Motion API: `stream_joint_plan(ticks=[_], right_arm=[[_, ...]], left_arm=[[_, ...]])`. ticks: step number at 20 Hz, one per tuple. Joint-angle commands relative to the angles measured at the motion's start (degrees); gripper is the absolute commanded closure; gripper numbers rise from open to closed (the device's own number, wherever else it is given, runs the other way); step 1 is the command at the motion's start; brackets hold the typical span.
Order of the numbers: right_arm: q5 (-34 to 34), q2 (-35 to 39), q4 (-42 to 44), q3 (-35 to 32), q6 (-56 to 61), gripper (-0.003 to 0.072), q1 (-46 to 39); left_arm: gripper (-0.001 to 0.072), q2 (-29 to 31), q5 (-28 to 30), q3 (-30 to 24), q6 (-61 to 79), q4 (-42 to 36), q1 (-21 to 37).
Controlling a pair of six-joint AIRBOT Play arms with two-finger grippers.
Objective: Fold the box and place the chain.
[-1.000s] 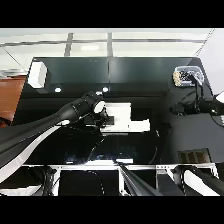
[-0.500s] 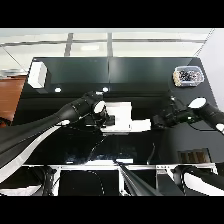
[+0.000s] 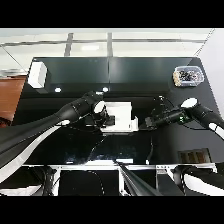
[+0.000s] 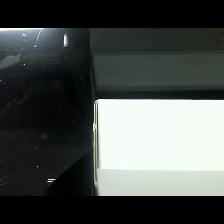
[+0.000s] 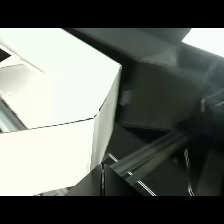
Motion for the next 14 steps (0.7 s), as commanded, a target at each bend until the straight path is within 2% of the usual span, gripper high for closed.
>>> stream_joint_plan(ticks=[1,3,4,9,14], right_arm=[[0.5,-0.1,1.6,0.0,-1.0,0.0637,0.2],[1.0,-0.1,1.6,0.1,-0.5,0.0109,0.2],[1.2,-0.1,1.6,0.3,-0.5,0.0067,0.2],[0.9,-0.1,4.2,2.3,-0.3,0.0069,1.7],[-7.4,-0.1,-0.4,6.4,11.7,0.007,9.2]], left_arm=[[0.0681,0.0,-0.5,0.0,0.6,-0.1,0.0],[0.0681,0.0,-0.5,0.0,0.6,-0.1,0.0],[0.0681,0.0,-0.5,0.0,0.6,-0.1,0.0],[0.0681,0.0,-0.6,0.0,0.6,-0.1,0.0],[0.0681,0.0,-0.5,0.0,0.6,0.0,0.2]])
